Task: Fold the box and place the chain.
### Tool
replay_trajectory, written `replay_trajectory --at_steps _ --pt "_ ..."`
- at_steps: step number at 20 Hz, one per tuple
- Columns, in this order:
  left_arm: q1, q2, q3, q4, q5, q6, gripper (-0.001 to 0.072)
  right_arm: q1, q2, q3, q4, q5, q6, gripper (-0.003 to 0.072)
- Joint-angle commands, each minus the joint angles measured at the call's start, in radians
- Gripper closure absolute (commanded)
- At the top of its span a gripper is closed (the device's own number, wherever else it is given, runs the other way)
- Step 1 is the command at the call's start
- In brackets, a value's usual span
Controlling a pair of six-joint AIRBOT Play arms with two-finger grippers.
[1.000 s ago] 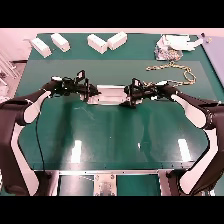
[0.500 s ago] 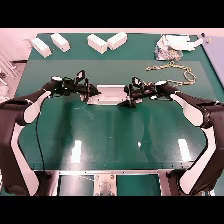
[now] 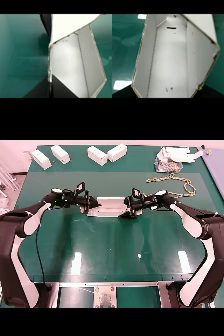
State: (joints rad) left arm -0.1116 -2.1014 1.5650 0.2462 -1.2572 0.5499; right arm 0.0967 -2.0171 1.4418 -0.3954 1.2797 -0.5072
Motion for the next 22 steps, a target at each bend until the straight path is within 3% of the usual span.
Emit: replay_trajectory --at_steps 1,8,10,22 --pt "0.000 0.001 0.001 0.000 0.000 0.000 0.0690 0.000 -0.001 0.003 -0.013 0.008 0.003 0.0047" --pt "0.000 0.001 0.001 0.000 0.000 0.000 0.0690 0.008 -0.002 0.021 -0.044 0.007 0.010 0.0047" --pt "0.000 0.000 0.001 0.000 0.000 0.000 0.0690 0.008 -0.003 0.021 -0.047 0.008 0.018 0.0111" --pt "0.000 0.001 0.001 0.000 0.001 0.001 0.0690 0.008 -0.003 0.021 -0.054 0.008 0.029 0.0110"
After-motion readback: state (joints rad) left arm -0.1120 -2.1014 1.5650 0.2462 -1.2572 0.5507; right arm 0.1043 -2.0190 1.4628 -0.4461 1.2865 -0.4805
